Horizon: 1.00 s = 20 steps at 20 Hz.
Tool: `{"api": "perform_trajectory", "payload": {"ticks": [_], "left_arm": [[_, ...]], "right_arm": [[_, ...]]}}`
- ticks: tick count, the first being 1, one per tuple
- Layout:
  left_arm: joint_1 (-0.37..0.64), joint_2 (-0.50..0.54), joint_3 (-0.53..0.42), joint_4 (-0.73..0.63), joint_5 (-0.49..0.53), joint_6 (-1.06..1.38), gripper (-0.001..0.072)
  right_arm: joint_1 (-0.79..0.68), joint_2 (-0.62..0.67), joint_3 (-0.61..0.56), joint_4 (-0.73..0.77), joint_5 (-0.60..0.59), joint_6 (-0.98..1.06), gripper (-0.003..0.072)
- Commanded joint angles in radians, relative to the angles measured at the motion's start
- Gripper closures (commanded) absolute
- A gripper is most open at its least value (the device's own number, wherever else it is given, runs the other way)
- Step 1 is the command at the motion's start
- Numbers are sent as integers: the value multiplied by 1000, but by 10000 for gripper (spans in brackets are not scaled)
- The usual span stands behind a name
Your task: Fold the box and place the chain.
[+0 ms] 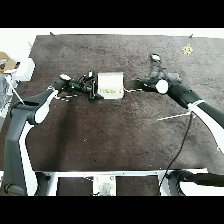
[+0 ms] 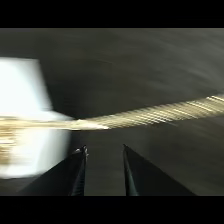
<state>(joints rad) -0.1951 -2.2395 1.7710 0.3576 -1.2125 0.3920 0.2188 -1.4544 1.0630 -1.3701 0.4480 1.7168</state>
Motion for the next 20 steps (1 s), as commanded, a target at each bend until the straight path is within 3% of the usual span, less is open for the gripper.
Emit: {"api": "perform_trajectory", "payload": {"ticks": [1,4,10,11,12,13,15,20], "left_arm": [[0,0,0,0,0,0,361],[0,0,0,0,0,0,360],[0,0,0,0,0,0,360],[0,0,0,0,0,0,360],[0,0,0,0,0,0,360],[0,0,0,0,0,0,360],[0,0,0,0,0,0,361],[0,0,0,0,0,0,360]], "right_arm": [[-172,8,-123,63,-116,40,409],[-192,-42,-124,137,-217,40,408],[-139,-232,24,217,-269,37,389],[-136,-258,45,240,-270,37,402],[-135,-274,60,242,-270,37,482],[-135,-279,65,241,-274,37,483],[-132,-257,65,241,-266,29,685],[-1,-28,65,241,-205,-136,685]]}}
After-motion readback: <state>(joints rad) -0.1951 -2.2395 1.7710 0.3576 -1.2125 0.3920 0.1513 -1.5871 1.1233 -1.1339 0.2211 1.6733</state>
